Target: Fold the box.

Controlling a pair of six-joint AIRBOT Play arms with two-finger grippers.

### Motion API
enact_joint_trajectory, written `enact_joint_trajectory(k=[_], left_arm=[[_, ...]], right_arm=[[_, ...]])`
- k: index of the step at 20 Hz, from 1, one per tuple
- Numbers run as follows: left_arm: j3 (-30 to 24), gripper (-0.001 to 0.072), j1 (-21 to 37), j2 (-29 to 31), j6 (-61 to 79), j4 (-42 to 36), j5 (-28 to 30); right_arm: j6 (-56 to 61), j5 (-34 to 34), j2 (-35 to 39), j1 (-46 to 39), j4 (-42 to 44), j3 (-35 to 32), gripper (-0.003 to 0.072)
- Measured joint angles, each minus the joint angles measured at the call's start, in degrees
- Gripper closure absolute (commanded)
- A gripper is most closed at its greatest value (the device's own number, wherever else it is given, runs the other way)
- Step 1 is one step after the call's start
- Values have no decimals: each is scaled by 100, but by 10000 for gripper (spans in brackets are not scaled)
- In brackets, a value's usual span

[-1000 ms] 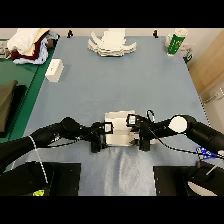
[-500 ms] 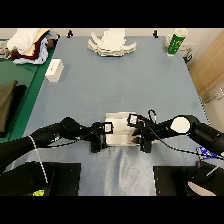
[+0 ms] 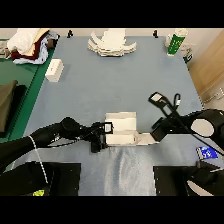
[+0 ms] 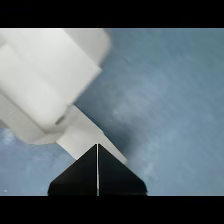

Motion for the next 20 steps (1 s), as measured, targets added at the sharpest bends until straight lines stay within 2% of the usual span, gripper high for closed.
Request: enact_joint_trajectory(k=[3, 5, 8, 9, 10, 13, 14, 18, 20], left_arm=[[0, 230, 0, 0, 0, 2, 0], [0, 231, 0, -2, 0, 0, 0], [0, 231, 0, 0, 0, 0, 0], [0, 231, 0, 0, 0, 0, -2], [0, 230, 0, 0, 0, 0, 0], [0, 231, 0, -2, 0, 0, 0], [0, 231, 0, 0, 0, 0, -2], [0, 230, 0, 0, -2, 0, -2], [0, 231, 0, -2, 0, 0, -2]], right_arm=[[960, 457, 59, -699, -643, 17, 688], [382, 564, 76, -1023, -345, 24, 686], [-1102, 577, 9, -1231, 627, 17, 682], [-1513, 535, -50, -1237, 962, -4, 518], [-1941, 490, -138, -1204, 1309, -44, 399], [-2957, 299, -511, -927, 1947, -173, 369], [-3202, 212, -671, -807, 2061, -199, 273], [-3912, -125, -1209, -417, 2133, -249, 218], [-4142, -271, -1355, -264, 2094, -258, 223]])
